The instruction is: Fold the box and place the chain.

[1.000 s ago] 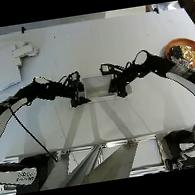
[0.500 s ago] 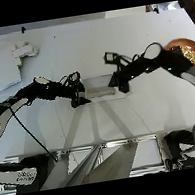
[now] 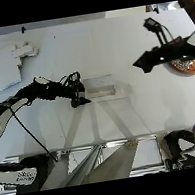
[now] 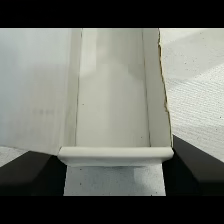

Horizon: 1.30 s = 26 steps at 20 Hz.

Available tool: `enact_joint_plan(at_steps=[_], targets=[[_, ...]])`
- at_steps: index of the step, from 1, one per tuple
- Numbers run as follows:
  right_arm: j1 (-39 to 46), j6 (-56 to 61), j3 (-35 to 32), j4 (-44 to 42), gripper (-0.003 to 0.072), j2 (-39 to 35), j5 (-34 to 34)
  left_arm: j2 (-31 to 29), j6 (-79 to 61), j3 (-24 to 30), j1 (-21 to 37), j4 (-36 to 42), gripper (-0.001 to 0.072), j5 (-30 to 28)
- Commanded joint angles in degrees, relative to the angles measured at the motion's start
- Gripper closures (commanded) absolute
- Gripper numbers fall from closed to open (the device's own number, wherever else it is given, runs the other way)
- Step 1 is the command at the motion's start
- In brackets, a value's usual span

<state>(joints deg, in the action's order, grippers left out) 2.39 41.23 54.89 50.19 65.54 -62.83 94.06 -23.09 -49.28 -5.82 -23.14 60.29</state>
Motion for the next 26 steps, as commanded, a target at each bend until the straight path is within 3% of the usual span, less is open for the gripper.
enact_joint_plan(at_steps=[1,7,12,15,19,22,26], targets=[[6.3,10.6,-6.0,3.4,0.0680,-0.6,0.8,0.0,0.0,0.0,0.0,0.0,0.0356,0.0],[1.6,14.6,-18.4,0.0,0.0682,-0.5,12.5,0.0,0.0,0.0,0.0,0.0,0.0356,0.0],[-6.5,17.5,-18.8,-1.2,0.0682,6.8,14.7,0.0,0.0,0.0,0.0,0.0,0.0356,0.0],[-10.1,13.9,-18.8,-9.0,0.0683,11.8,15.8,0.0,0.0,0.0,0.0,0.0,0.0356,0.0],[-10.6,6.6,-18.8,-19.7,0.0677,12.9,13.4,0.0,0.0,0.0,0.0,0.0,0.0356,0.0],[-10.6,6.4,-18.8,-20.8,0.0507,12.8,12.7,0.0,0.0,0.0,0.0,0.0,0.0356,0.0],[-10.6,6.0,-18.8,-21.4,0.0504,12.8,11.8,0.0,0.0,0.0,0.0,0.0,0.0356,0.0]])
